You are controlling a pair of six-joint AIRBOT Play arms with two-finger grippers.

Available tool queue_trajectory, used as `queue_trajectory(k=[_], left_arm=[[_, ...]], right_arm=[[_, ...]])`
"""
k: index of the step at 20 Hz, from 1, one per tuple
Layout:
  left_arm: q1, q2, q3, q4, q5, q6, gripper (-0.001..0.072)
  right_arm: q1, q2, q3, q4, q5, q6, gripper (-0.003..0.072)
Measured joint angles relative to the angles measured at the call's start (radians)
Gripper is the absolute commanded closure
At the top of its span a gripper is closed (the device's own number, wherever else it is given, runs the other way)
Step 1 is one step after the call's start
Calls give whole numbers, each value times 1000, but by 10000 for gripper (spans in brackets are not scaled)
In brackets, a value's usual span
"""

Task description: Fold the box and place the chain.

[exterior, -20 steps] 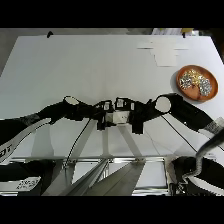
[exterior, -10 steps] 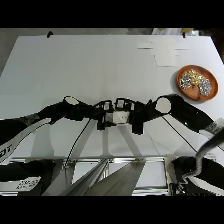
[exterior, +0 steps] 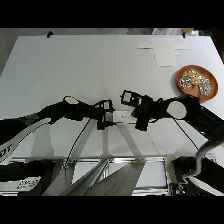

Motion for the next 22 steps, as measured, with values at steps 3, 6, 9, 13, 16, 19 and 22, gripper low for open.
queue_trajectory(k=[3, 6, 9, 13, 16, 19, 22], left_arm=[[0, 0, 0, 0, -2, 1, 501], [0, 0, 0, 0, -2, 3, 501], [0, 0, 0, 0, -2, 3, 501], [0, 0, 0, 1, -2, 3, 501], [0, 0, 0, 1, -2, 3, 501], [0, 0, 0, 1, -2, 3, 501], [0, 0, 0, 1, -2, 3, 501]], right_arm=[[-56, 19, 0, -64, 132, 198, 678], [-159, 27, -8, -120, 269, 352, 678], [-293, 30, -37, -185, 330, 451, 678], [-423, 31, -84, -234, 347, 579, 676], [-460, 31, -98, -229, 342, 628, 676], [-473, 31, -103, -204, 319, 646, 676], [-479, 31, -106, -194, 310, 657, 676]])
